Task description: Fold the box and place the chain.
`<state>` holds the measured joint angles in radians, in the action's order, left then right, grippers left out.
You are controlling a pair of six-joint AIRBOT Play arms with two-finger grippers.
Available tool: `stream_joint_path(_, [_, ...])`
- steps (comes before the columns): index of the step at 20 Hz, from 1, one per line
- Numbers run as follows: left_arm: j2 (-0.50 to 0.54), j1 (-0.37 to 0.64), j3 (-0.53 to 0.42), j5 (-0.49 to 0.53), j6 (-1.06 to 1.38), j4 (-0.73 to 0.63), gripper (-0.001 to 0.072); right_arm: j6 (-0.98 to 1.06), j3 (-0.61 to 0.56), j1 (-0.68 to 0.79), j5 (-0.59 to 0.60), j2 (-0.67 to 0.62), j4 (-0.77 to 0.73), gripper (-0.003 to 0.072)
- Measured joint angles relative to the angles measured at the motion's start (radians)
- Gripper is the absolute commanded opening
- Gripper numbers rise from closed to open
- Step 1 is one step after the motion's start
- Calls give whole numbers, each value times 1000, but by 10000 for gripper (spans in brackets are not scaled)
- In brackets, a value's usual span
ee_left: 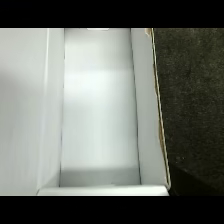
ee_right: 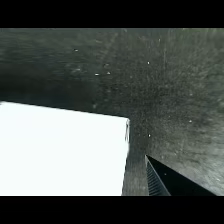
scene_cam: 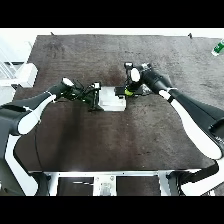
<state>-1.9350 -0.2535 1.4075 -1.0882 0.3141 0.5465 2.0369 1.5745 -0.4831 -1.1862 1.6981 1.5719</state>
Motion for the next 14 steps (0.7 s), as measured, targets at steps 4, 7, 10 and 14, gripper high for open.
stream_joint_path(4, [0, 0, 0, 1, 0, 0, 527, -60, 0, 8, -3, -105, 10, 536])
stream_joint_path(7, [0, 0, 0, 2, 0, 0, 527, -94, 0, 51, -1, -156, 76, 535])
stream_joint_path(10, [0, 0, 0, 3, -2, 0, 527, -142, -16, 130, 48, -175, 123, 512])
stream_joint_path(14, [0, 0, 0, 3, -2, 0, 527, -237, -69, 257, 152, -174, 116, 368])
